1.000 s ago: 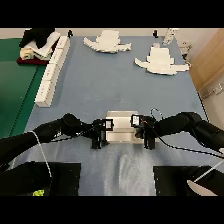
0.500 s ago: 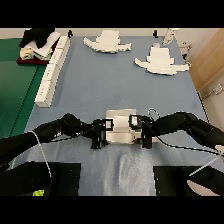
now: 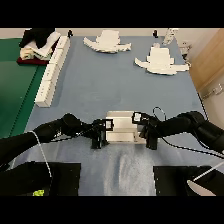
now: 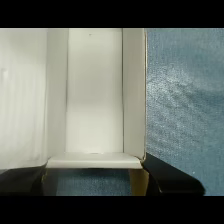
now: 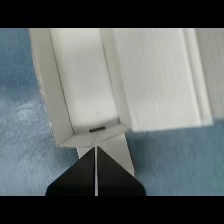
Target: Fold the box.
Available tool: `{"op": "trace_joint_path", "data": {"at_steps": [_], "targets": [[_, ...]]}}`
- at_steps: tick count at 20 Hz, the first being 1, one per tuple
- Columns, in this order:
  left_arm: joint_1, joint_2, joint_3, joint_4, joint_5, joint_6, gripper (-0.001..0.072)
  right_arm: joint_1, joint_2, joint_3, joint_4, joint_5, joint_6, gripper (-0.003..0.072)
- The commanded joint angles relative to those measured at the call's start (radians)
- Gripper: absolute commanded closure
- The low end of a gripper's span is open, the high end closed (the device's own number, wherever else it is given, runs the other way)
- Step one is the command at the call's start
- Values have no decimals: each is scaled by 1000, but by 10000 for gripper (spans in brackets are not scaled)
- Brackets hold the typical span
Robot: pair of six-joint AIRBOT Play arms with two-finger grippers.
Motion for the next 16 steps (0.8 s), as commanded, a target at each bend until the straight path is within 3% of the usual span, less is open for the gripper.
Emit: {"op": "trace_joint_path", "data": {"at_steps": [1, 4, 6, 8, 11, 16], "targets": [[0, 0, 0, 0, 0, 0, 179, -3, 76, 17, -310, -115, 468, 685], [0, 0, 0, 0, 0, 0, 179, -85, 138, 27, -576, -132, 879, 686], [0, 0, 0, 0, 0, 0, 179, -221, 129, 29, -584, -206, 1062, 687], [0, 0, 1, 0, 0, 0, 179, -387, 87, 18, -377, -240, 1062, 687], [0, 0, 1, 0, 0, 0, 179, -559, 0, -31, 27, -220, 844, 687], [0, 0, 0, 0, 0, 0, 179, -582, -128, -79, 266, -229, 650, 687]]}}
